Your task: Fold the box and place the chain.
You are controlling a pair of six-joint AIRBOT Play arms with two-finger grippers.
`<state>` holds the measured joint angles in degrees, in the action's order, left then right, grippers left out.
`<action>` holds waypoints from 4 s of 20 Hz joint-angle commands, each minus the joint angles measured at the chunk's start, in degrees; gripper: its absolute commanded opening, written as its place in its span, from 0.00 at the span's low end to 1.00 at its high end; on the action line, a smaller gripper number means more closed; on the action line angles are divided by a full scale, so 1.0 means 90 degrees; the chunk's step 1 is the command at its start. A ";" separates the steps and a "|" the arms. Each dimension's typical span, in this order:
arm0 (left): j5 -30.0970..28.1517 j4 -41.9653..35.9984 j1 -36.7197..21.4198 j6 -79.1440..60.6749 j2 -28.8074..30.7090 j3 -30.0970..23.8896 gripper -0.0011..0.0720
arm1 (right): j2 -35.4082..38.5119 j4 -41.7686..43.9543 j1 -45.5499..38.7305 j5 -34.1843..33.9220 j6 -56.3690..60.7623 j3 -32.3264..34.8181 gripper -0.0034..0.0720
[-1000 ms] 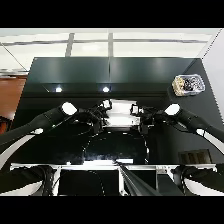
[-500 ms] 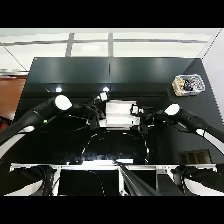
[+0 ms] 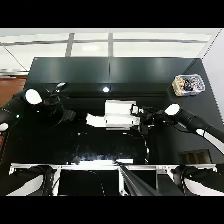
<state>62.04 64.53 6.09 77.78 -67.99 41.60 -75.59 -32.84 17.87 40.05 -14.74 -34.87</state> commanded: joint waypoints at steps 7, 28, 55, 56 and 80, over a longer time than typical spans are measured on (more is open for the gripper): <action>-0.0551 -0.3735 -0.0070 -0.1161 -0.1586 -0.0563 0.06 | -0.0005 0.0000 0.0005 0.0022 -0.0002 0.0000 0.36; 0.0427 -0.2861 0.1440 -0.1630 -0.2045 0.1562 0.95 | -0.0005 0.0002 0.0005 0.0024 0.0000 0.0000 0.36; -0.0233 0.0321 0.3286 0.2606 -0.2052 0.2705 0.68 | -0.0005 0.0002 0.0005 0.0022 0.0000 0.0002 0.36; -0.0236 0.0549 0.3356 0.2769 -0.2052 0.2705 0.68 | -0.0005 0.0002 0.0005 0.0024 0.0000 0.0002 0.36; 0.0799 0.2616 0.4313 0.5464 -0.3203 0.3815 0.68 | -0.0005 0.0002 0.0005 0.0024 0.0000 0.0000 0.36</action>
<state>67.35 86.96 44.49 123.70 -95.42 74.54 -75.59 -32.84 17.87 40.25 -14.76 -34.87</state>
